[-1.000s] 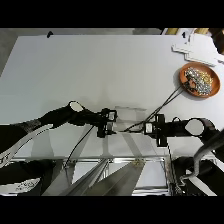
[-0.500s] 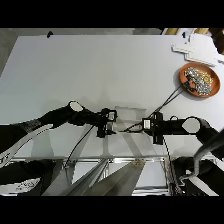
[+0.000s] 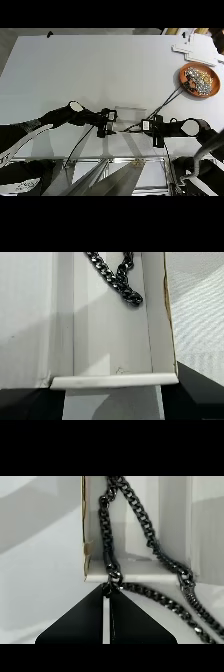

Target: Fold the box and place the chain.

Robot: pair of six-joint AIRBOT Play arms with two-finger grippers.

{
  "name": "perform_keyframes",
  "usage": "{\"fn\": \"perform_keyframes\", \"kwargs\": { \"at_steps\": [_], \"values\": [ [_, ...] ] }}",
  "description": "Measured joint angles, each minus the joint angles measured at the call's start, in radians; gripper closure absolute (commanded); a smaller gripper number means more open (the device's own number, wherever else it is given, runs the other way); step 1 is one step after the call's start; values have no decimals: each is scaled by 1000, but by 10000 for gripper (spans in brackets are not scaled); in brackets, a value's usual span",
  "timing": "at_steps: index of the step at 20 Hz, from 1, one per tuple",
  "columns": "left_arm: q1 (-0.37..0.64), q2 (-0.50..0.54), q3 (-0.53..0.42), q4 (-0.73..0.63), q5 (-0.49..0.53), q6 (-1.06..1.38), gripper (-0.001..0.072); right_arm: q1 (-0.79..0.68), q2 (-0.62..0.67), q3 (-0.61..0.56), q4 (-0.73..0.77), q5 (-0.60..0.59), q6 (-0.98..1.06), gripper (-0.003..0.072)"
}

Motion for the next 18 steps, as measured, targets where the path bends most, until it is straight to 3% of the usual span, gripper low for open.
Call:
{"fn": "perform_keyframes", "kwargs": {
  "at_steps": [4, 10, 14, 18],
  "values": [
    [0, 0, 0, 0, 0, 0, 502, 0, 45, 69, -143, 90, 180, 670],
    [0, 0, 0, 0, 0, 0, 502, 87, 63, 329, -238, 325, 520, 670],
    [0, 0, 0, 0, 0, 0, 502, 242, 30, 459, -221, 327, 697, 670],
    [0, 0, 0, 0, 0, 0, 502, 352, -63, 517, -179, 233, 814, 670]
  ]
}}
